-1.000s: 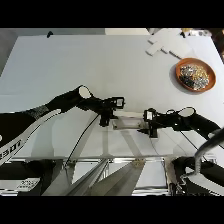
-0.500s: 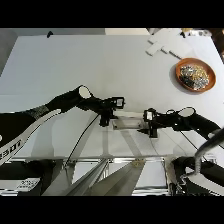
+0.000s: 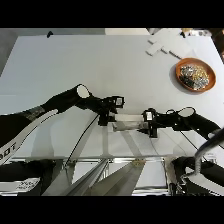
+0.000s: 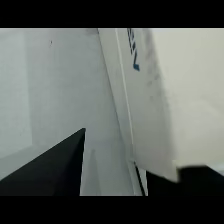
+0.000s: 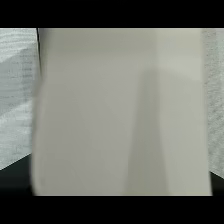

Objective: Fold the box and place the chain.

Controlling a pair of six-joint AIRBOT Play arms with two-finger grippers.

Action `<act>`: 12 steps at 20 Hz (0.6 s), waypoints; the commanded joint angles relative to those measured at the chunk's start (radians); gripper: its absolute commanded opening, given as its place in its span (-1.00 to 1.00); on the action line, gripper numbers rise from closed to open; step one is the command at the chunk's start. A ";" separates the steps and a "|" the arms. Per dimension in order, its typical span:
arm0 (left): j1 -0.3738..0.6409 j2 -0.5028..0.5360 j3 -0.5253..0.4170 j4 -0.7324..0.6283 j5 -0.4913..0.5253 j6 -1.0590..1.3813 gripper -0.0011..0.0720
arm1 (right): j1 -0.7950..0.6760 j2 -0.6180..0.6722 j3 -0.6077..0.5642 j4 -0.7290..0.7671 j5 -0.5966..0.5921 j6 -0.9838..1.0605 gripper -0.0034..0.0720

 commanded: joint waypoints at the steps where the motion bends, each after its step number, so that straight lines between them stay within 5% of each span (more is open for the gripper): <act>1: 0.001 0.066 0.000 0.209 -0.016 -0.190 0.17 | -0.001 0.000 0.000 0.001 0.003 0.004 0.14; 4: 0.001 0.130 0.000 0.444 -0.098 -0.431 0.17 | -0.001 0.000 0.000 0.001 0.003 0.004 0.14; 7: -0.003 0.206 0.000 0.522 -0.157 -0.558 -0.03 | -0.001 0.000 0.000 0.001 0.003 0.004 0.14; 8: -0.006 0.233 0.000 0.508 -0.158 -0.561 -0.14 | -0.001 0.000 0.000 0.001 0.003 0.004 0.14; 11: -0.049 0.304 0.000 0.455 -0.156 -0.560 -0.92 | -0.001 0.000 0.000 0.001 0.003 0.004 0.14; 12: -0.074 0.311 0.000 0.422 -0.157 -0.561 -0.96 | -0.001 0.000 0.000 0.001 0.003 0.004 0.14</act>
